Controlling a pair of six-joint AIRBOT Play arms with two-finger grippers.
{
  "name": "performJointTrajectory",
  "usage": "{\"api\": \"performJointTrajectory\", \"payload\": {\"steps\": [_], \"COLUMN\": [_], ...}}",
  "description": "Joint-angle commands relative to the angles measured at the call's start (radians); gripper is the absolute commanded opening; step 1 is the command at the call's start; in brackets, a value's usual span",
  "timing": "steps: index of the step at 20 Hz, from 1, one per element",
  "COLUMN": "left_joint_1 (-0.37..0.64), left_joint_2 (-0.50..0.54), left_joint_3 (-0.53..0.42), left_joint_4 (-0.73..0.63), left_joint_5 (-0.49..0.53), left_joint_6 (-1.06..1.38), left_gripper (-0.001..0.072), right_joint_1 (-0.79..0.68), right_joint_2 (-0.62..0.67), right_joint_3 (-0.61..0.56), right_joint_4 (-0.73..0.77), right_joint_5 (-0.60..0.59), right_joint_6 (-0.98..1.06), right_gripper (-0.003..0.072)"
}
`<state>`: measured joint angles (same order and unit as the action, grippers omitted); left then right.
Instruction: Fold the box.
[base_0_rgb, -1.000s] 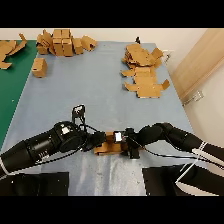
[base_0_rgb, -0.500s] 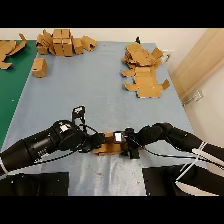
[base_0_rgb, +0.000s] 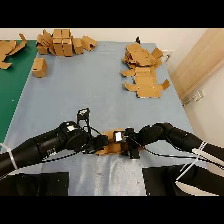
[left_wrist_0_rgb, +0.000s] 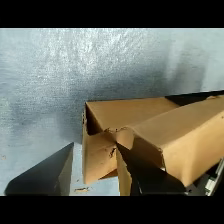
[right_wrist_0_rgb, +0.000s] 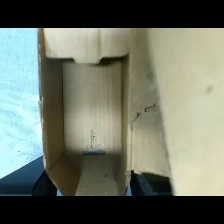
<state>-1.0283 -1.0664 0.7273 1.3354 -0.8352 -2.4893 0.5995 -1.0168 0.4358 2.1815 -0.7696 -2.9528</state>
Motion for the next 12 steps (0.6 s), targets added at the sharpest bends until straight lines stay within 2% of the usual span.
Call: {"api": "performJointTrajectory", "payload": {"steps": [1, 9, 12], "left_joint_1": [-0.001, 0.000, 0.000], "left_joint_2": [-0.034, -0.006, 0.003], "left_joint_3": [0.001, 0.042, 0.042], "left_joint_4": [-0.020, -0.023, -0.014], "left_joint_5": [-0.002, -0.005, -0.050], "left_joint_6": [0.022, 0.049, 0.063], "left_gripper": [0.0427, 0.0427, 0.0427], "right_joint_1": [0.001, 0.001, 0.001], "right_joint_2": [0.000, 0.000, 0.000], "right_joint_3": [0.001, 0.001, 0.001], "right_joint_4": [-0.001, -0.001, -0.001], "right_joint_5": [0.000, 0.000, 0.000], "right_joint_6": [-0.002, -0.002, -0.002], "right_gripper": [0.0582, 0.0582, 0.0581]}}
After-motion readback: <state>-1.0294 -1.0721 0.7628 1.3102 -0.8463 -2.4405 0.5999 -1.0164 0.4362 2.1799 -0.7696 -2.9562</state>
